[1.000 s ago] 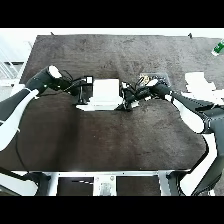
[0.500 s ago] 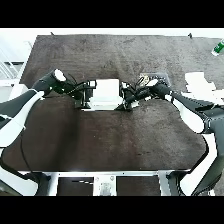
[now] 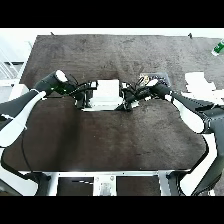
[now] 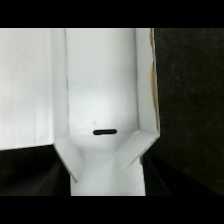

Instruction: Fold the box and place the chain.

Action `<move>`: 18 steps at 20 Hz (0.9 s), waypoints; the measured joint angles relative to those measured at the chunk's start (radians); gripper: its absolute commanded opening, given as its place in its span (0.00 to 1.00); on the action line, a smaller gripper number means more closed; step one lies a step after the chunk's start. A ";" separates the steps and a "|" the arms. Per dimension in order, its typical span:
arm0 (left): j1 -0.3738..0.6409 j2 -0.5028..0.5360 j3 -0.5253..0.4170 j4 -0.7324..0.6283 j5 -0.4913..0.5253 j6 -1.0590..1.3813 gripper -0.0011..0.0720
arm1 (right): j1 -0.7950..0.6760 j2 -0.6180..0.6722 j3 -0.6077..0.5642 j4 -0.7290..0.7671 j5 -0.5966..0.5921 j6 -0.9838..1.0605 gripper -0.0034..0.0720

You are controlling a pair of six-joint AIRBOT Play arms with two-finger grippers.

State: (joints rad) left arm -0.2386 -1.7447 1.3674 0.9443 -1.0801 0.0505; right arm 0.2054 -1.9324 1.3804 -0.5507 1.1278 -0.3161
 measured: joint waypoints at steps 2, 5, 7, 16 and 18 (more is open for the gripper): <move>0.000 0.000 0.000 0.001 -0.001 0.000 0.61 | 0.000 0.000 0.000 0.000 0.000 0.000 0.78; 0.000 0.000 0.000 0.005 -0.005 0.000 0.44 | 0.000 0.000 0.000 0.002 -0.003 0.000 0.78; 0.000 0.000 0.000 0.004 -0.004 0.000 0.44 | 0.000 0.000 0.000 0.002 -0.003 0.001 0.78; 0.000 -0.012 0.000 -0.062 0.007 0.033 0.43 | 0.000 0.000 0.000 0.000 -0.002 0.001 0.78; 0.000 -0.021 -0.001 -0.083 0.012 0.046 0.43 | 0.000 0.000 0.000 -0.001 -0.002 0.001 0.78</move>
